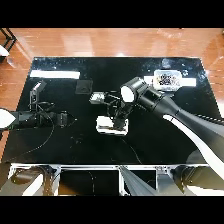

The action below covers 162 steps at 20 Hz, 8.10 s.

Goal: Fold the box and place the chain.

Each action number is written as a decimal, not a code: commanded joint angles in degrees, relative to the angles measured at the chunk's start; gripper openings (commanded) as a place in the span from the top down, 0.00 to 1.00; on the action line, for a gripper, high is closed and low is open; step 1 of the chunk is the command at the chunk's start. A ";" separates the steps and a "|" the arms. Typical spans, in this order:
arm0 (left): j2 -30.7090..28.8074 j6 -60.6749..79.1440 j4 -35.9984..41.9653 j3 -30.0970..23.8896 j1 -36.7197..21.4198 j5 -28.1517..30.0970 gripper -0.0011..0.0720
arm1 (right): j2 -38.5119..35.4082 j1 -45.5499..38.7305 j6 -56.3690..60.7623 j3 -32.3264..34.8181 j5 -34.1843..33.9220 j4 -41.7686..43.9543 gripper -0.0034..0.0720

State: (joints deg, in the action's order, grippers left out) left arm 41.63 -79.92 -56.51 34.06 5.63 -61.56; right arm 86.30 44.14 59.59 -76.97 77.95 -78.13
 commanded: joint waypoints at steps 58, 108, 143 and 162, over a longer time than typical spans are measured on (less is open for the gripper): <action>-0.02 0.02 0.00 -0.04 -0.07 -0.13 0.14 | -20.44 -11.15 25.68 40.33 -38.05 53.46 0.93; 36.72 74.14 3.32 21.62 32.09 7.37 0.14 | -41.99 -35.82 27.45 42.51 -20.24 30.40 0.93; 37.03 67.47 4.09 21.81 32.09 8.39 0.14 | -41.99 -35.82 27.41 42.51 -20.81 29.42 0.93; 38.03 65.11 4.07 21.79 32.11 7.19 0.14 | -41.99 -35.82 27.43 42.51 -21.40 28.41 0.93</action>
State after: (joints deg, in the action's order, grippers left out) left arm 79.59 -14.81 -52.38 55.86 37.74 -54.41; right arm 44.38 8.36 87.00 -34.46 56.62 -49.56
